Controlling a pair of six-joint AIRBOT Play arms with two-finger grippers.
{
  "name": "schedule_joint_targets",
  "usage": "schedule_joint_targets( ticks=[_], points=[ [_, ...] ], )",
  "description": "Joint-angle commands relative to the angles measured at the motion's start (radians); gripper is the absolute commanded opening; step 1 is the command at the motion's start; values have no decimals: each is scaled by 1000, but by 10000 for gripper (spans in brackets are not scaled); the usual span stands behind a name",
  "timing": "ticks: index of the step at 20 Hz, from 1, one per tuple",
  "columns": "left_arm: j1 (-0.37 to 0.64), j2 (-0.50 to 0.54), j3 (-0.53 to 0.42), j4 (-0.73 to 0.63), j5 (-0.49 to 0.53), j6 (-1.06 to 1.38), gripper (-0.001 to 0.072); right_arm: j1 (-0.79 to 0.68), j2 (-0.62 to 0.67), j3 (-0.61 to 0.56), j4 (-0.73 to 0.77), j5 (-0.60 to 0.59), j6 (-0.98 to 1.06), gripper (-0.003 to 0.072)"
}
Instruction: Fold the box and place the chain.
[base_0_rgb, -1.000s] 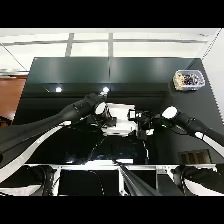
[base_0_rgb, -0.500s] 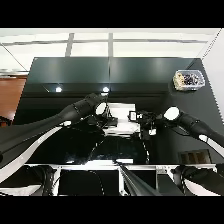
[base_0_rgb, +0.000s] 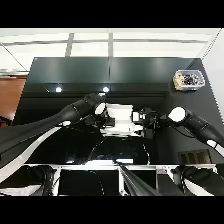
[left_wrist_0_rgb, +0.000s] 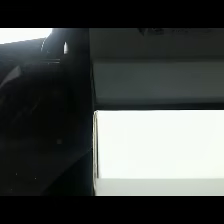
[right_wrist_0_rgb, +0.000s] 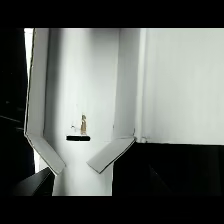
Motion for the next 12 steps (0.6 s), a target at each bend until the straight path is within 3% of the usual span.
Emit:
schedule_joint_targets(
  ticks=[1,5,7,9,10,12],
  points=[
    [1,0,3,3,-5,-12,24,2,-10,0,55,-5,2,718],
    [1,0,3,2,3,-12,24,36,-42,-2,58,-6,2,715],
    [1,0,3,1,3,-12,24,37,-48,-2,75,11,24,473],
    [1,0,3,1,3,-12,25,37,-48,-2,74,9,66,419],
    [0,0,3,1,3,-12,25,37,-48,-2,74,10,92,227],
    [0,0,3,1,1,-12,25,37,-48,-2,85,10,116,196]
  ],
)
